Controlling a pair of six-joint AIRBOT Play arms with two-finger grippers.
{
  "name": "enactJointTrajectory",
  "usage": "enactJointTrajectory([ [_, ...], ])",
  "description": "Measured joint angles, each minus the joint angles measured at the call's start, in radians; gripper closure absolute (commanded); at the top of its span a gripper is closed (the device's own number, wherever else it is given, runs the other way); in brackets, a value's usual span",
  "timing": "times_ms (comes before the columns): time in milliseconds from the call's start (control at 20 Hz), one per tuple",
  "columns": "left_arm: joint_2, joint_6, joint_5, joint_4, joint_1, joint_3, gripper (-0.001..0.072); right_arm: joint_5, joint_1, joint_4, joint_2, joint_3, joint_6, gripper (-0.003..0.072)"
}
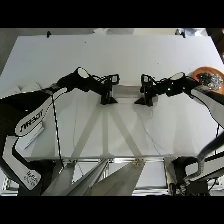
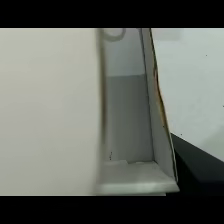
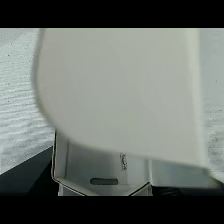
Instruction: Fold the box and place the chain.
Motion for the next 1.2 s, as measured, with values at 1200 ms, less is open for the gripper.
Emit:
enactJointTrajectory([
  [1200,0.000,-0.066,0.002,-0.005,0.001,0.000,0.0291,-0.023,0.002,0.001,0.000,0.000,0.004,0.0450],
])
